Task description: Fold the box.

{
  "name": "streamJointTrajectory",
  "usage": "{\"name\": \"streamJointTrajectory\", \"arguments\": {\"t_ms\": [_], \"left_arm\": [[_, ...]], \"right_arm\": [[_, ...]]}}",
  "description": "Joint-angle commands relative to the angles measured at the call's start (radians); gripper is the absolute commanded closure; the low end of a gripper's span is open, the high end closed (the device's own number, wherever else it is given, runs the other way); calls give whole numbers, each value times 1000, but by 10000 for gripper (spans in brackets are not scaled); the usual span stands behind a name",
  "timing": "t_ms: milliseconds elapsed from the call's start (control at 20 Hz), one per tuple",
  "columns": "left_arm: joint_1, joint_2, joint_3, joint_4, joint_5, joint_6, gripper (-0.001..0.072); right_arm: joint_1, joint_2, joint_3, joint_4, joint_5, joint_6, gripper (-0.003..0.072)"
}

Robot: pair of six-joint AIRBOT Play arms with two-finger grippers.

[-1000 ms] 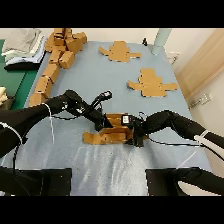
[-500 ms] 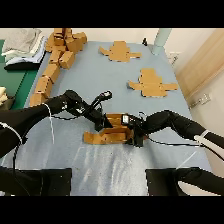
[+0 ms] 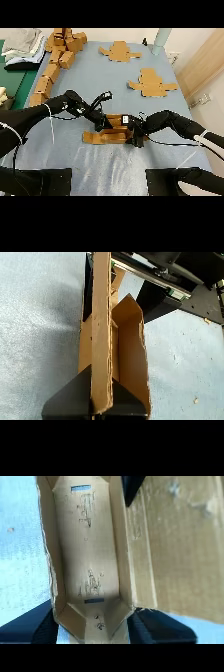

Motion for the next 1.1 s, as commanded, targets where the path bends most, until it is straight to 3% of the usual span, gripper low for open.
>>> {"name": "streamJointTrajectory", "arguments": {"t_ms": [0, 500, 600, 700, 1050], "left_arm": [[0, 0, 1, -2, 3, 0, 696], [0, 0, 1, -2, 3, 0, 696], [0, 0, 1, -2, 3, 0, 696], [0, 0, 1, -2, 3, 0, 697], [0, 0, 1, -2, 3, 0, 697]], "right_arm": [[2, -10, -1, 2, 1, -1, 93], [36, -21, -3, -7, 30, -1, 94], [36, -21, -3, -7, 31, -1, 118], [36, -21, -3, -17, 30, -1, 188], [37, -18, -8, -33, 37, -1, 183]]}}
